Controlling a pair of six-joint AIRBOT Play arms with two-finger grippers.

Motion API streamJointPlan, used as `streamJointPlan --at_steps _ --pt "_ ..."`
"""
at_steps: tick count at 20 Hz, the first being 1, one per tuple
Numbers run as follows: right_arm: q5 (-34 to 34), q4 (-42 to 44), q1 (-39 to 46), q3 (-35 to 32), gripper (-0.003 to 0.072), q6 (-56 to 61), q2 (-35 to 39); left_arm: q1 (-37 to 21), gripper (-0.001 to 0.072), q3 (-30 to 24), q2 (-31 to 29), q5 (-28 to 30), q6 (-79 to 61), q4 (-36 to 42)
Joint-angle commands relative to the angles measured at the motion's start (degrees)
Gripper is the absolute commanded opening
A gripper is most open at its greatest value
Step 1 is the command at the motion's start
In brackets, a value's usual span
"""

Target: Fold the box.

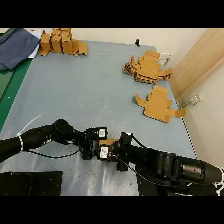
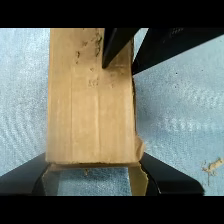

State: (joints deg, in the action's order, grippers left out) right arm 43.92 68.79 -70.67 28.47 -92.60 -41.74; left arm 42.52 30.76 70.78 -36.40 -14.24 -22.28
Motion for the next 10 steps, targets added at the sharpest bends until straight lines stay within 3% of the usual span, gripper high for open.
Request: streamJointPlan --at_steps 1,10 --pt "-0.4 0.1 0.0 0.0 0.0155 0.0 -0.4 0.0 0.0426 0.0 0.0 0.0 0.0 0.0" --pt "-0.3 2.7 0.0 0.0 0.0155 0.0 -0.9 0.0 0.0426 0.0 0.0 0.0 0.0 0.0"
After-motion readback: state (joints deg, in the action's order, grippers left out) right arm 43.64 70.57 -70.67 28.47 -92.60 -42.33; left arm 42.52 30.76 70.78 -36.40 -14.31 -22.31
